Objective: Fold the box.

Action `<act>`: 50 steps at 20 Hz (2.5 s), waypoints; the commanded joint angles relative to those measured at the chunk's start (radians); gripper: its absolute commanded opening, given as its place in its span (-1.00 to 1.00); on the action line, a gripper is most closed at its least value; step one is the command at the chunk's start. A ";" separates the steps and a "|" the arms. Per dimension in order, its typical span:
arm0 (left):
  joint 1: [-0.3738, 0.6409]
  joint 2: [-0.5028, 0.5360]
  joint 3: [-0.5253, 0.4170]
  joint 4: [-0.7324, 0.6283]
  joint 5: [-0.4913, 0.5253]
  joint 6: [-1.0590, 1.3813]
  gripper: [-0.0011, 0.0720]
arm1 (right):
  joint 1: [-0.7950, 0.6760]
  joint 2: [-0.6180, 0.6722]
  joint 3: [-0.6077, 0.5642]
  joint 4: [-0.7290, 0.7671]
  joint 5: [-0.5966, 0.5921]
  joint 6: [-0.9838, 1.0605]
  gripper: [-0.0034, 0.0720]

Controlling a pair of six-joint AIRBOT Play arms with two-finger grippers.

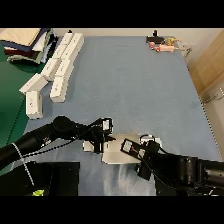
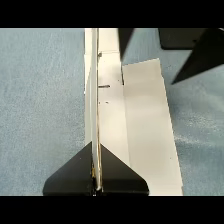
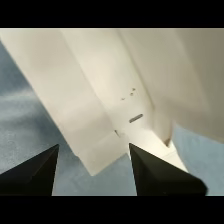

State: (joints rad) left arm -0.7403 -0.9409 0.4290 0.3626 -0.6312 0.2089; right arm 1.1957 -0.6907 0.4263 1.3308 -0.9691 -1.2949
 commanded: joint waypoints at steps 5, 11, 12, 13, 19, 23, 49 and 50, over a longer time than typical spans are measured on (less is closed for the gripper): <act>0.000 -0.001 0.001 0.000 0.000 0.000 -0.93 | 0.056 -0.040 -0.097 -0.153 0.140 0.077 1.00; 0.000 -0.001 0.001 0.000 0.000 0.000 -0.93 | 0.057 -0.047 -0.051 -0.276 0.070 0.293 1.00; 0.000 -0.001 0.001 0.000 0.001 0.000 -0.93 | 0.057 -0.043 -0.032 -0.275 0.043 0.298 1.00; 0.000 -0.001 0.001 0.000 0.000 0.000 -0.93 | 0.057 -0.037 -0.020 -0.275 0.026 0.304 1.00; 0.000 -0.001 0.001 0.000 0.000 0.000 -0.93 | 0.056 0.003 -0.014 -0.278 -0.023 0.338 1.00; 0.000 -0.001 0.001 0.000 0.000 0.000 -0.93 | 0.036 0.023 -0.014 -0.304 -0.030 0.319 1.00; 0.000 -0.001 0.001 0.000 0.000 0.000 -0.93 | -0.883 -0.161 -0.018 0.848 0.025 -1.504 1.00; 0.000 -0.001 0.001 0.000 0.000 0.000 -0.93 | -0.883 -0.156 -0.018 0.846 0.026 -1.504 1.00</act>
State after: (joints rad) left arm -0.7403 -0.9409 0.4290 0.3626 -0.6312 0.2089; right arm 0.3195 -0.8436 0.4080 2.1838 -0.9371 -2.7747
